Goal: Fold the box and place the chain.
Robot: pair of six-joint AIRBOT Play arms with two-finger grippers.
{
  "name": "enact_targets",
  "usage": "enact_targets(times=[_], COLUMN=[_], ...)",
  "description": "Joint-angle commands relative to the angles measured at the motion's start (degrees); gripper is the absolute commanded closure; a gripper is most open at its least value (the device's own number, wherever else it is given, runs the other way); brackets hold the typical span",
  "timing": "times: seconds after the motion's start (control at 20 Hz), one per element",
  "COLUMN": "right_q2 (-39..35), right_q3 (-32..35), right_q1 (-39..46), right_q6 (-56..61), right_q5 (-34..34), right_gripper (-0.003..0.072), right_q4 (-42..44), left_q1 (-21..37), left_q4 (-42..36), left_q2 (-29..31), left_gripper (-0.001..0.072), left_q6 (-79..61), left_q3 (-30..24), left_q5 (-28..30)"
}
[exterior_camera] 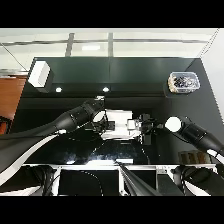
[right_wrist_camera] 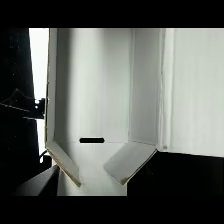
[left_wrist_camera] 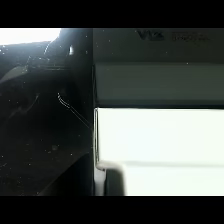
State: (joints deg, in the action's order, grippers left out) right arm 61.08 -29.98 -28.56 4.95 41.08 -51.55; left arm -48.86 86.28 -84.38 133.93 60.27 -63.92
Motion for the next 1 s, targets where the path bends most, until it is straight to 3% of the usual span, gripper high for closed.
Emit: enact_targets(times=[0.0, 0.05, 0.1, 0.15, 0.55, 0.95], right_q2=[0.92, 1.27, 1.46, 1.46, 1.60, 2.01], right_q3=[0.02, 0.02, 0.02, 0.04, 0.11, 0.11], right_q1=[-0.02, -0.02, -0.02, -0.02, -0.02, -0.15], right_q6=[-0.66, -0.66, -0.57, 0.00, 3.28, 3.45], right_q5=[-1.25, -1.22, -1.20, -1.25, -1.27, -1.20], right_gripper=[0.0245, 0.0273, 0.0451, 0.0502, 0.0503, 0.0502], right_q4=[1.36, 2.40, 3.28, 3.76, 5.07, 12.98], left_q1=[0.02, 0.02, 0.02, 0.02, 0.02, 0.02], left_q4=[0.02, 0.02, 0.02, 0.02, 0.02, 0.02], left_q2=[0.02, 0.02, 0.02, 0.02, 0.02, 0.02], left_gripper=[0.0682, 0.0682, 0.0682, 0.0682, 0.0682, 0.0682], left_q6=[0.00, 0.00, 0.00, 0.00, 0.00, 0.00], left_q3=[0.00, 0.00, 0.00, 0.00, 0.00, 0.00], left_q5=[-0.02, -0.02, 0.00, 0.00, 0.02, 0.02])
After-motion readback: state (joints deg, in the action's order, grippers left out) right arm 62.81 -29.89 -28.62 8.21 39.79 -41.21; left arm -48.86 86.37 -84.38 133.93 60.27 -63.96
